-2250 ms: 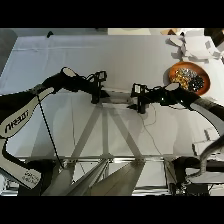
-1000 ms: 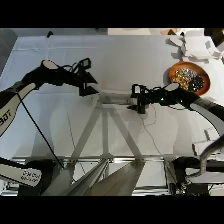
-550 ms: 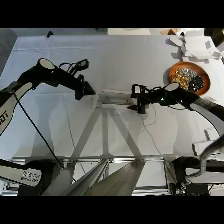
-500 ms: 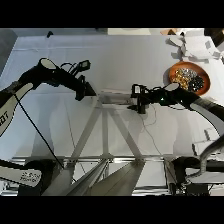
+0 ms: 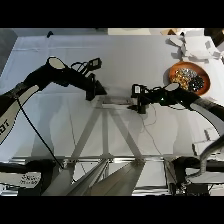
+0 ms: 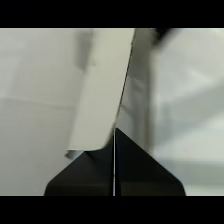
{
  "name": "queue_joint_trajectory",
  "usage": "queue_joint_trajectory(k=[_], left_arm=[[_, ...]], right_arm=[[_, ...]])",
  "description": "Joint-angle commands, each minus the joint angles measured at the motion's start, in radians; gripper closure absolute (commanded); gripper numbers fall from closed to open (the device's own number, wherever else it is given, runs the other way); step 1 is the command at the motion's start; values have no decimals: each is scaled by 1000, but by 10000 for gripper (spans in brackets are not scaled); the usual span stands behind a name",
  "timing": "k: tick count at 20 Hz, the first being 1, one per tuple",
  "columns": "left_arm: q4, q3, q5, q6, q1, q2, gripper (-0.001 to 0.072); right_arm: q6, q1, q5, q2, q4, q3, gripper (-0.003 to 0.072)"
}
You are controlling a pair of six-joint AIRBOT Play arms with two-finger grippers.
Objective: Fold the box and place the chain.
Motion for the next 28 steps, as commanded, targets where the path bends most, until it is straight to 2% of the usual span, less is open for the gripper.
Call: queue_joint_trajectory(k=[1,3,8,11,13,19,23,26,28], left_arm=[[-42,-2,206,-190,-8,-18,704],[-41,-2,236,-261,-8,-44,704],[-13,-2,227,-333,-8,-116,704],[-15,-2,222,-333,-3,-113,704],[-19,-2,192,-333,5,-105,704],[-12,-2,0,-328,102,-14,703],[158,-2,-50,-304,134,58,702],[252,-2,-111,-305,126,56,701],[305,-2,-111,-305,106,56,703]], right_arm=[[0,0,-1,0,0,0,188],[0,0,-1,0,0,0,188],[0,0,-1,0,0,1,188],[0,0,-1,0,0,1,188],[0,0,-1,0,0,1,188],[0,0,-1,0,0,1,188],[0,0,-1,0,0,1,188],[0,0,-1,0,0,1,188],[0,0,-1,0,0,1,188]])
